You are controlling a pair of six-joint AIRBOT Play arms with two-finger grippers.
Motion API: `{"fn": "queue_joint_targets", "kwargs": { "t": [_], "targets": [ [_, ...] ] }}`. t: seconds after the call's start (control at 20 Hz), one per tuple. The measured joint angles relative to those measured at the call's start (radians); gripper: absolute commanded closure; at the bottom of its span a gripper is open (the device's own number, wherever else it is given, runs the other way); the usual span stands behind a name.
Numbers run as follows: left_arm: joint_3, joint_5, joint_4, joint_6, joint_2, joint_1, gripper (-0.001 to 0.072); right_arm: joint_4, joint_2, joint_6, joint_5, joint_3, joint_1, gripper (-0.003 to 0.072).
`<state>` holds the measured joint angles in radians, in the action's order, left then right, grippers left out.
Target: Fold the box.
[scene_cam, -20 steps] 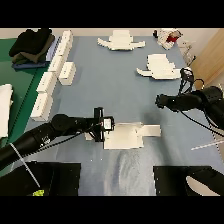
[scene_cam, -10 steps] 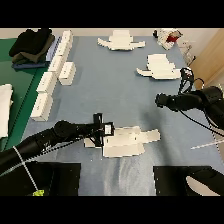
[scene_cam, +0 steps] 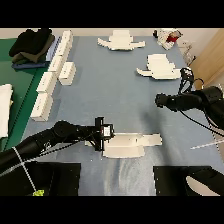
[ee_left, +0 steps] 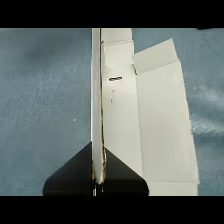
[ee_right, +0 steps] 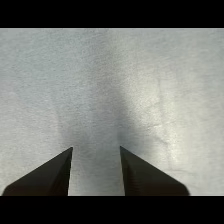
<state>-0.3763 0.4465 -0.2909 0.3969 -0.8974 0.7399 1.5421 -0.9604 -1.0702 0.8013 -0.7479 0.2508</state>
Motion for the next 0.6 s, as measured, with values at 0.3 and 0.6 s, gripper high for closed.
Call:
{"fn": "queue_joint_targets", "kwargs": {
  "t": [0.3, 0.6],
  "targets": [
    [0.000, 0.026, -0.001, -0.044, -0.001, 0.000, 0.0696, 0.032, 0.000, 0.000, 0.002, 0.000, 0.000, 0.0285],
    [0.000, 0.008, -0.001, -0.054, -0.001, 0.000, 0.0696, 0.106, 0.011, -0.059, 0.165, -0.001, 0.002, 0.0685]
  ]
}}
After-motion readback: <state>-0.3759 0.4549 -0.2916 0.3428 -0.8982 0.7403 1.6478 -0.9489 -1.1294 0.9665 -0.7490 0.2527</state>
